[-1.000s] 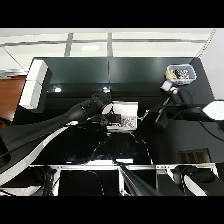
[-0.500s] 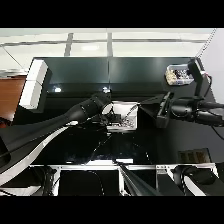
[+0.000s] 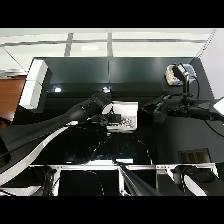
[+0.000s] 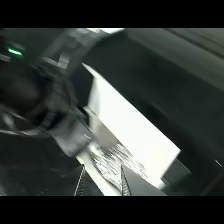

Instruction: Fold the box and place the chain.

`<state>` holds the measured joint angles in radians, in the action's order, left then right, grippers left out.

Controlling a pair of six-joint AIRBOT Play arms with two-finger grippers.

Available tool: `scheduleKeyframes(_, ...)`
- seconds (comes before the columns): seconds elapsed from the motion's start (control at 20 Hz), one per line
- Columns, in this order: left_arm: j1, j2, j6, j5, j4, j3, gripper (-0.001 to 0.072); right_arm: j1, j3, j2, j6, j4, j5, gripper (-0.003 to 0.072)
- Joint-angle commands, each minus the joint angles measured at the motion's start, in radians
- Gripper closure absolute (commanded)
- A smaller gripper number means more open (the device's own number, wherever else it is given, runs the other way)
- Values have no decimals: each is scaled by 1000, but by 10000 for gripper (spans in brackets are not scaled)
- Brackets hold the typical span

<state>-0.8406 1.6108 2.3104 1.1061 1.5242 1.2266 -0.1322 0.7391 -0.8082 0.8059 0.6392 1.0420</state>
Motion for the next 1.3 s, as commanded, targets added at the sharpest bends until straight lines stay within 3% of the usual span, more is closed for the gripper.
scheduleKeyframes(0.0,0,-1,-10,6,-8,1,680,85,0,-5,10,43,93,416)
scheduleKeyframes(0.1,-1,-2,22,32,-25,19,673,89,0,-5,9,55,137,416)
scheduleKeyframes(0.15,-3,-3,30,47,-24,32,542,89,0,-5,9,55,152,415)
scheduleKeyframes(0.2,-5,-4,50,69,-18,48,283,89,0,-5,9,55,160,415)
scheduleKeyframes(0.25,-5,-7,58,86,-14,62,130,89,0,-5,9,55,161,416)
scheduleKeyframes(0.4,-12,-90,-59,100,35,85,127,89,0,-5,9,70,161,415)
scheduleKeyframes(0.55,-5,-229,-175,190,165,72,128,89,0,-5,9,101,163,416)
scheduleKeyframes(0.7,117,-353,-183,235,260,-31,129,89,0,-5,10,104,161,415)
scheduleKeyframes(0.75,196,-384,-183,209,209,-85,129,89,0,-5,10,103,162,415)
scheduleKeyframes(0.85,343,-407,-299,74,-29,-205,131,89,0,-5,14,103,161,416)
scheduleKeyframes(0.95,435,-396,-605,-50,-320,-321,131,89,0,-5,34,103,163,416)
scheduleKeyframes(1.05,486,-377,-994,-104,-578,-399,131,89,0,-5,54,103,163,416)
scheduleKeyframes(1.2,490,-355,-1521,-81,-691,-426,128,89,0,-5,55,103,159,416)
scheduleKeyframes(1.25,479,-352,-1675,-99,-688,-428,50,89,0,-5,55,103,158,415)
